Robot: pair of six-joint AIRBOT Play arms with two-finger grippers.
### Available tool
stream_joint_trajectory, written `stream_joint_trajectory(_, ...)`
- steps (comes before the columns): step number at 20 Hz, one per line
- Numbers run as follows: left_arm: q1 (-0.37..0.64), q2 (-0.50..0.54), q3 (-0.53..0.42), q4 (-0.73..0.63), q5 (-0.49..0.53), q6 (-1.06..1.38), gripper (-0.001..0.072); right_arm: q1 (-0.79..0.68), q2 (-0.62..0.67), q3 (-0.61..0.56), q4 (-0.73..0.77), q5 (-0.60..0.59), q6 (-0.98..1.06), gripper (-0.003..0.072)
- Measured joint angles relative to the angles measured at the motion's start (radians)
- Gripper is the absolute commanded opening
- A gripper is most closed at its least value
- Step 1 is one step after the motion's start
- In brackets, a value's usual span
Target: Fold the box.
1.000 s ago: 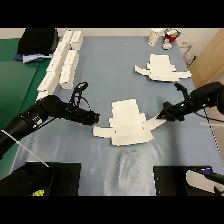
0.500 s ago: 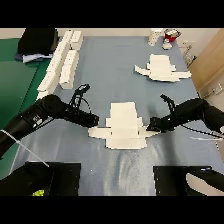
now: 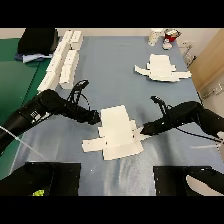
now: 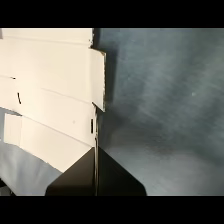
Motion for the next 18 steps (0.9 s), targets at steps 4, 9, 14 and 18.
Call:
stream_joint_trajectory(4,0.099,-0.062,0.005,-0.047,-0.057,0.080,0.0405,0.073,0.132,-0.074,0.002,0.092,0.022,0.0001)
stream_joint_trajectory(9,0.163,-0.216,0.009,-0.180,-0.072,0.274,0.0405,0.100,0.197,-0.132,0.002,0.142,0.056,0.0001)
stream_joint_trajectory(14,0.174,-0.430,0.087,-0.340,-0.130,0.539,0.0405,0.104,0.209,-0.145,0.004,0.154,0.068,0.0001)
stream_joint_trajectory(18,0.175,-0.580,0.197,-0.394,-0.277,0.662,0.0132,0.105,0.211,-0.147,0.002,0.157,0.069,0.0001)
